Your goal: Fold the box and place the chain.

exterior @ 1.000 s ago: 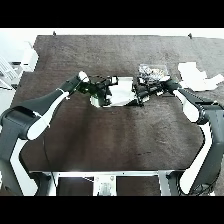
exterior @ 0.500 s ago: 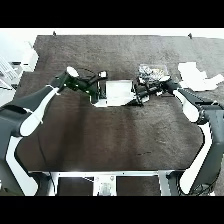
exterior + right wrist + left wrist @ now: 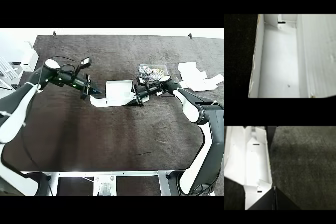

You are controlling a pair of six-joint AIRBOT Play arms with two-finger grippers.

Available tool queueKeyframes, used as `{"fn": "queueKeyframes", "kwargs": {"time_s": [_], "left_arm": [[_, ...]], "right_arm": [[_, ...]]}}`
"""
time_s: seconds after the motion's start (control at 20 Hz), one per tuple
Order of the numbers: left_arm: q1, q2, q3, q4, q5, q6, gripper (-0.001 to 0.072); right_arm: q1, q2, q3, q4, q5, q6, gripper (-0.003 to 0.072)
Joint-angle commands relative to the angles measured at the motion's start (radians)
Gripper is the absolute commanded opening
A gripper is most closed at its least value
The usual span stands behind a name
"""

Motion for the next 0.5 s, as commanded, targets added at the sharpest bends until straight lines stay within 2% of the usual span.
{"fn": "queueKeyframes", "kwargs": {"time_s": [0.0, 0.1, 0.2, 0.45], "left_arm": [[0.02, 0.152, -0.166, -0.011, 0.214, -0.182, 0.0014], [0.03, 0.223, -0.262, -0.038, 0.334, -0.314, 0.0015], [0.055, 0.253, -0.315, -0.035, 0.378, -0.435, 0.0016], [0.082, 0.254, -0.381, -0.028, 0.464, -0.705, 0.0016]], "right_arm": [[0.0, 0.0, 0.0, 0.0, 0.0, 0.0, 0.0431], [0.0, 0.0, 0.0, 0.0, 0.0, 0.0, 0.0431], [0.0, 0.0, 0.0, 0.0, 0.0, 0.0, 0.0431], [0.0, 0.0, 0.0, 0.0, 0.0, 0.0, 0.0431]]}}
